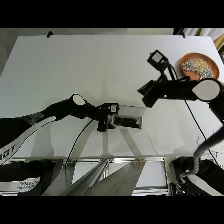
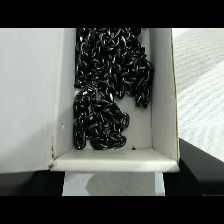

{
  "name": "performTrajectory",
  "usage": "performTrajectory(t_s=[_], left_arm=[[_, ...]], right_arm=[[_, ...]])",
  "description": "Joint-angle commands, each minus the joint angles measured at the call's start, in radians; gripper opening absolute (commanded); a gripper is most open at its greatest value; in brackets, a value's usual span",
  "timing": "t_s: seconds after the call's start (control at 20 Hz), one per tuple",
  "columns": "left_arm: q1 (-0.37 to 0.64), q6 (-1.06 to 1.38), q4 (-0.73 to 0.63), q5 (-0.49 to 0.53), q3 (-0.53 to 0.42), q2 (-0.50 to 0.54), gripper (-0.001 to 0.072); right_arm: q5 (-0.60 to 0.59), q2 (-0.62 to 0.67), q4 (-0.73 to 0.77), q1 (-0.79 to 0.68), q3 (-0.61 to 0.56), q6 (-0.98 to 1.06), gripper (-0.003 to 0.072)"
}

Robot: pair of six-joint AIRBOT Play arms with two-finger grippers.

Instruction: Fold the box and place the chain.

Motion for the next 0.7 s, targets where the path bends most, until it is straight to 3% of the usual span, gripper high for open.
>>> performTrajectory(t_s=[0.0, 0.1, 0.25, 0.35, 0.65], left_arm=[[0.0, 0.0, 0.0, 0.0, 0.0, 0.0, 0.0273], [0.0, 0.0, 0.0, 0.0, 0.0, 0.0, 0.0273], [0.0, 0.0, 0.0, 0.0, 0.0, 0.0, 0.0273], [0.0, 0.0, 0.0, 0.0, 0.0, 0.0, 0.0273], [0.0, 0.0, 0.0, 0.0, 0.0, 0.0, 0.0273]], right_arm=[[0.136, -0.063, -0.033, -0.077, 0.029, -0.038, 0.0011], [0.212, -0.125, -0.002, -0.056, 0.029, -0.13, 0.0011], [0.221, -0.171, -0.001, 0.01, 0.029, -0.163, 0.0024], [0.23, -0.172, -0.001, 0.047, 0.029, -0.184, 0.0214], [0.323, -0.172, -0.003, 0.071, 0.029, -0.193, 0.0171]])
